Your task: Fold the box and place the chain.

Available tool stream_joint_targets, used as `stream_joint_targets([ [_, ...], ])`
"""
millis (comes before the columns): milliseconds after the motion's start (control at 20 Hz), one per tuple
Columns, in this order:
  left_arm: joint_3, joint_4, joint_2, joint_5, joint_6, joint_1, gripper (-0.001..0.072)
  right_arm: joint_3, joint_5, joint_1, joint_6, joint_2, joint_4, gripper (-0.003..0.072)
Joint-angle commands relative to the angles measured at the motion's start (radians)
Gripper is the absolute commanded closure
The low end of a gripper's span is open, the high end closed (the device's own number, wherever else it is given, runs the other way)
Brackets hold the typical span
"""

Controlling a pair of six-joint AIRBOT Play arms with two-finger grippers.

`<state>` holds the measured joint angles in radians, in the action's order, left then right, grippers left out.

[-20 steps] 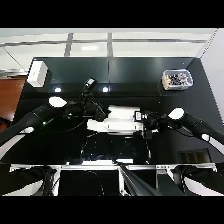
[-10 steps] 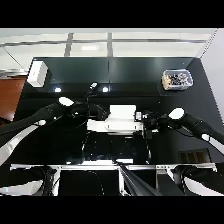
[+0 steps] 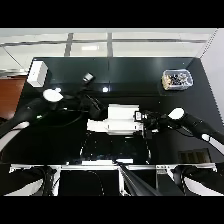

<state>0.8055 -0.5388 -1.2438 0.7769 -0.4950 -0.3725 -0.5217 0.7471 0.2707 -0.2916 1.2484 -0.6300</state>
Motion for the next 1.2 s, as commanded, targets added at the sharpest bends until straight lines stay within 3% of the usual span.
stream_joint_targets([
  [0,-0.059,-0.152,0.228,0.010,-0.086,0.068,0.0689,0.000,0.000,0.000,0.000,0.000,0.001,0.0450],
  [150,-0.167,-0.130,0.299,0.091,0.100,0.074,0.0688,0.000,0.000,0.000,0.000,0.000,0.001,0.0449],
  [250,-0.204,-0.137,0.268,0.214,0.319,0.070,0.0687,0.000,0.000,0.000,0.000,0.000,0.001,0.0450],
  [350,-0.214,-0.145,0.227,0.251,0.513,0.060,0.0681,0.000,0.000,0.000,0.000,0.000,0.001,0.0450],
  [400,-0.214,-0.145,0.205,0.224,0.600,0.049,0.0446,0.000,0.000,0.000,0.000,0.000,0.001,0.0449],
  [450,-0.212,-0.150,0.182,0.172,0.659,0.033,0.0074,0.000,0.000,0.000,0.000,0.000,0.001,0.0449],
  [500,-0.209,-0.153,0.158,0.101,0.671,0.015,0.0000,0.000,0.000,0.000,0.000,0.000,0.001,0.0450],
  [650,-0.190,-0.156,0.074,-0.011,0.671,-0.043,0.0000,0.000,0.000,0.000,0.000,0.000,0.001,0.0449],
  [1000,-0.119,-0.100,-0.057,-0.012,0.682,-0.114,0.0007,0.000,0.000,0.000,0.000,0.000,0.001,0.0450],
  [1100,-0.118,-0.071,-0.066,0.006,0.717,-0.120,0.0072,0.000,0.000,0.000,0.000,0.000,0.001,0.0450],
  [1150,-0.118,-0.071,-0.066,0.013,0.732,-0.124,0.0161,0.000,0.000,0.000,0.000,0.000,0.001,0.0450],
])
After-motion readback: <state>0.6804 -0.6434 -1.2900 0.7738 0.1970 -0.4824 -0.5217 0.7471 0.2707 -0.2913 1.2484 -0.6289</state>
